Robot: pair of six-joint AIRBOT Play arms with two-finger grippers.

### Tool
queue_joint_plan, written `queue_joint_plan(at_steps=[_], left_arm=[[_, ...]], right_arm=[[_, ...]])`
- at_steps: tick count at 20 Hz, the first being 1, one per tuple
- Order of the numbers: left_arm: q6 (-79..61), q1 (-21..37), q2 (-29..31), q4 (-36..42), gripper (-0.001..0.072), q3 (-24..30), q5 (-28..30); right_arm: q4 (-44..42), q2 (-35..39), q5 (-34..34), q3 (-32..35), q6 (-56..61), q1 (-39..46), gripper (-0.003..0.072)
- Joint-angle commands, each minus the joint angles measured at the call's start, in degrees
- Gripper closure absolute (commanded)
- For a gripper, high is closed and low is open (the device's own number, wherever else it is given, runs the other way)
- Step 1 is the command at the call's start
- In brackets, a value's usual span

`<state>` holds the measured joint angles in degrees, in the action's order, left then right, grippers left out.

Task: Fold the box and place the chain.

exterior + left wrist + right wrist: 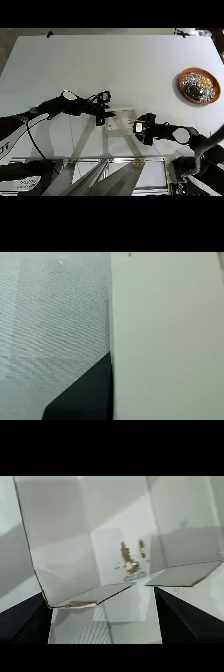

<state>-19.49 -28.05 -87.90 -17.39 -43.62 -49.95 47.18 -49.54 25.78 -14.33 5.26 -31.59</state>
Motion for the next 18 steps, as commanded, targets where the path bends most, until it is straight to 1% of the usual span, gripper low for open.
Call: queue_joint_plan(at_steps=[1,4,8,11,14,18], left_arm=[[0.0,0.0,0.0,0.0,0.0698,0.0,0.0],[0.0,0.0,0.0,0.0,0.0698,0.0,0.0],[0.0,0.0,0.0,0.0,0.0698,0.0,0.0],[0.0,0.0,0.0,0.0,0.0698,0.0,0.0],[0.0,0.0,0.0,0.0,0.0698,0.0,0.0],[0.0,0.0,0.0,0.0,0.0698,0.0,0.0]], right_arm=[[-0.5,-0.5,-1.7,-2.3,0.9,1.5,-0.0008],[-0.5,-0.5,0.8,-5.2,-0.2,4.3,-0.0008],[-1.6,-2.3,4.2,-5.9,-5.4,6.0,-0.0008],[-2.7,-2.6,4.2,-6.0,-8.8,6.0,-0.0008],[-2.8,-2.6,5.3,-7.4,-8.8,7.5,-0.0007],[-2.9,-2.8,5.2,-8.8,-8.8,8.9,-0.0006]])
